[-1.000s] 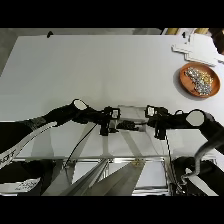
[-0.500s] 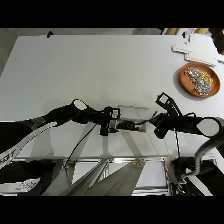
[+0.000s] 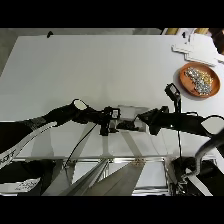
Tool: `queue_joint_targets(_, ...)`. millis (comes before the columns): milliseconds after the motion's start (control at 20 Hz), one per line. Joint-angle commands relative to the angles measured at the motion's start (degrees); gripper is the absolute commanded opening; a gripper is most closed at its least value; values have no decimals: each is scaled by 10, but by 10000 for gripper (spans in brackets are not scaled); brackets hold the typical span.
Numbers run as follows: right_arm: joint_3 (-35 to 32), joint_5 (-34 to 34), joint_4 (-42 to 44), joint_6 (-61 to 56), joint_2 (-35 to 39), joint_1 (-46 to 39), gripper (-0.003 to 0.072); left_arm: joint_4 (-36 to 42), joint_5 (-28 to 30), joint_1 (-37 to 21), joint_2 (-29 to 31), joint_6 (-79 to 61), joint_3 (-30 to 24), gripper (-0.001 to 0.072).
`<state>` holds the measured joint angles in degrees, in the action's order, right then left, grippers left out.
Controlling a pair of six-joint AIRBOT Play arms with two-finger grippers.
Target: Fold the box and place the chain.
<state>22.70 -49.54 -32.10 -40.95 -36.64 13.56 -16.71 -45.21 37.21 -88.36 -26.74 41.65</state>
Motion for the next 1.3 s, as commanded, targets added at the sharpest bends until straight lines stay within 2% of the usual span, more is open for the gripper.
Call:
queue_joint_targets(0, 0, 11, 59, 10, 1, 1, 20, 0, 0, 0, 0, 0, 0, 169)
queue_joint_targets(200, 0, 10, 116, 35, 1, 1, 20, 0, 0, 0, 0, 0, 0, 169)
queue_joint_targets(600, 0, 8, 81, 39, -1, 1, 20, 0, 0, 0, 0, 0, 0, 169)
queue_joint_targets(800, 0, 5, -62, 29, -1, 1, 20, 0, 0, 0, 0, 0, 0, 169)
queue_joint_targets(950, 0, 4, -186, -29, -1, 1, 20, 0, 0, 0, 0, 0, 0, 169)
queue_joint_targets(1100, 0, 3, -231, -57, -1, 1, 32, 0, 0, 0, 0, 0, 0, 169)
queue_joint_targets(1150, 0, 4, -227, -54, -1, 1, 140, 0, 0, 0, 0, 0, 0, 169)
queue_joint_targets(1200, 0, 7, -221, -54, -1, 1, 292, 0, 0, 0, 0, 0, 0, 169)
queue_joint_targets(1250, 2, 7, -214, -50, -1, 1, 349, 0, 0, 0, 0, 0, 0, 169)
